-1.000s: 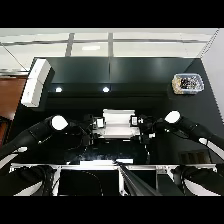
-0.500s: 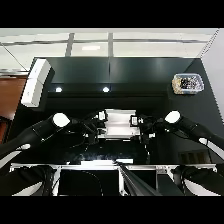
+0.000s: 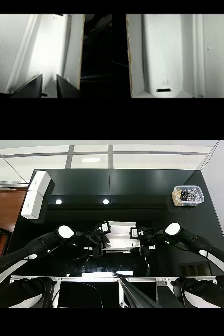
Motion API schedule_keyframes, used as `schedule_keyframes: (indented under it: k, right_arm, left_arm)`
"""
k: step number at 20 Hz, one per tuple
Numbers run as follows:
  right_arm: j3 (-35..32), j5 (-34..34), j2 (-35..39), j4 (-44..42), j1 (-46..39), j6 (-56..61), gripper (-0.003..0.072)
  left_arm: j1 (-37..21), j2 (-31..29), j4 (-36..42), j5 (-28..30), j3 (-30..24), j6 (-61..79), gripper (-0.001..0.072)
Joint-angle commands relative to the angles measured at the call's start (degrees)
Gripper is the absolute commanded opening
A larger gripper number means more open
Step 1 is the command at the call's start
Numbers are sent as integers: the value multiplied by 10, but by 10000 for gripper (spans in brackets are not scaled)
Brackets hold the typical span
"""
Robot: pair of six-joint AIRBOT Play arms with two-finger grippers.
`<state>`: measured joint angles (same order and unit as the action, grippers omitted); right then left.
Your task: Fold the box and place the chain.
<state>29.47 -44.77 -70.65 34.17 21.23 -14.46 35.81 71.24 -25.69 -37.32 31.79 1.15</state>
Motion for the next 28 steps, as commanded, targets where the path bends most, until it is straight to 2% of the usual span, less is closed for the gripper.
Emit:
schedule_keyframes:
  k: [1, 2, 3, 4, 7, 9, 13, 16, 18, 20, 21, 23, 25, 26, 28]
  right_arm:
    - [0, 0, 0, -1, 0, 1, 246]
    - [0, 0, 0, -1, 0, 1, 246]
    - [0, 0, 0, -1, 0, 1, 245]
    - [0, 0, 0, -1, 0, 1, 246]
    - [0, 0, 0, -1, 0, 1, 246]
    - [0, 0, 0, -1, 0, 1, 246]
    - [0, 0, 0, -1, 0, 1, 246]
    - [0, 0, 0, -1, 0, 1, 246]
    - [0, 0, 0, -1, 0, 1, 246]
    - [0, 0, 0, -1, 0, 1, 246]
    - [0, 0, 0, -1, 0, 1, 246]
    - [0, 0, 0, -1, 0, 1, 246]
    - [0, 0, 0, -1, 0, 1, 246]
    - [0, 0, 0, -1, 0, 1, 246]
    - [0, 0, 0, -1, 0, 1, 246]
  left_arm:
    - [4, 2, -19, 17, 0, 13, 427]
    - [4, 2, -19, 24, 0, 10, 558]
    - [4, 2, -19, 23, 0, 5, 400]
    - [4, 1, -19, 22, 0, 4, 169]
    - [1, -4, -25, 7, 1, -1, 160]
    - [-7, -29, -63, -2, 2, -46, 29]
    - [-68, -141, -232, -12, 3, -320, 29]
    - [-158, -223, -436, -44, 2, -535, 29]
    - [-219, -240, -488, -70, 1, -670, 29]
    - [-279, -229, -471, -104, -8, -887, 30]
    - [-307, -213, -439, -139, -11, -934, 32]
    - [-351, -160, -326, -211, -16, -865, 33]
    - [-361, -106, -196, -235, -29, -786, 32]
    - [-356, -76, -155, -242, -32, -762, 31]
    - [-330, -18, -140, -236, -32, -746, 30]
